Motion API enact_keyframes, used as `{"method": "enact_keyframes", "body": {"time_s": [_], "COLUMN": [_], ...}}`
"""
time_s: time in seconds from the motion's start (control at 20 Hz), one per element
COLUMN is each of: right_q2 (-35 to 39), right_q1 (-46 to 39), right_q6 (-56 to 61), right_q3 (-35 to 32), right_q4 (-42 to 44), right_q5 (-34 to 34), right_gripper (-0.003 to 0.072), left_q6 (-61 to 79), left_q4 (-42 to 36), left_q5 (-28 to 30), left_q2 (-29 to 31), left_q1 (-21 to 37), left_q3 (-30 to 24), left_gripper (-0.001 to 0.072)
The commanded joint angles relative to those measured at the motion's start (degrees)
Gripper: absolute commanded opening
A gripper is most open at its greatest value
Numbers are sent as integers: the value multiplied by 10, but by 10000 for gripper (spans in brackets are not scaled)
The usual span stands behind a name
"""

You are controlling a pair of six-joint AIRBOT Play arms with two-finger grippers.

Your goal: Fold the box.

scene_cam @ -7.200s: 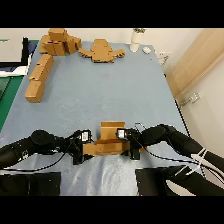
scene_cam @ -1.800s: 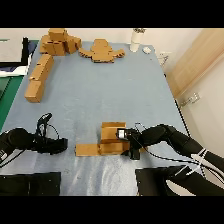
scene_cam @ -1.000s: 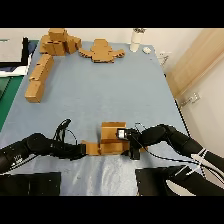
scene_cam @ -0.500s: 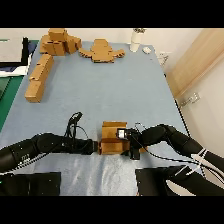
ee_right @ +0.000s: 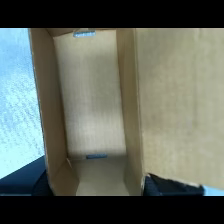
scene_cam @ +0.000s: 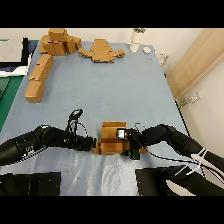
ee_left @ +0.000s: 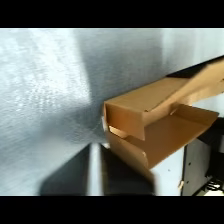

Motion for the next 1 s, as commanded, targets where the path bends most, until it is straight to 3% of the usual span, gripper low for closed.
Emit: {"method": "enact_keyframes", "body": {"time_s": [0.0,0.25,0.3,0.35,0.6,0.95], "right_q2": [0,0,0,0,0,0], "right_q1": [0,0,0,0,0,0], "right_q6": [0,0,0,0,0,0], "right_q3": [0,0,0,0,0,0], "right_q4": [0,0,0,0,0,0], "right_q5": [0,0,0,0,0,0], "right_gripper": [600,600,600,600,600,600], "left_q6": [-12,-10,-11,-13,26,26], "left_q4": [17,15,14,11,-64,-66], "left_q5": [-28,-77,-75,-75,-66,-24], "left_q2": [-1,-2,-2,-2,-18,-24], "left_q1": [10,11,11,11,10,10], "left_q3": [20,62,63,63,63,63], "left_gripper": [474,476,514,631,638,639]}}
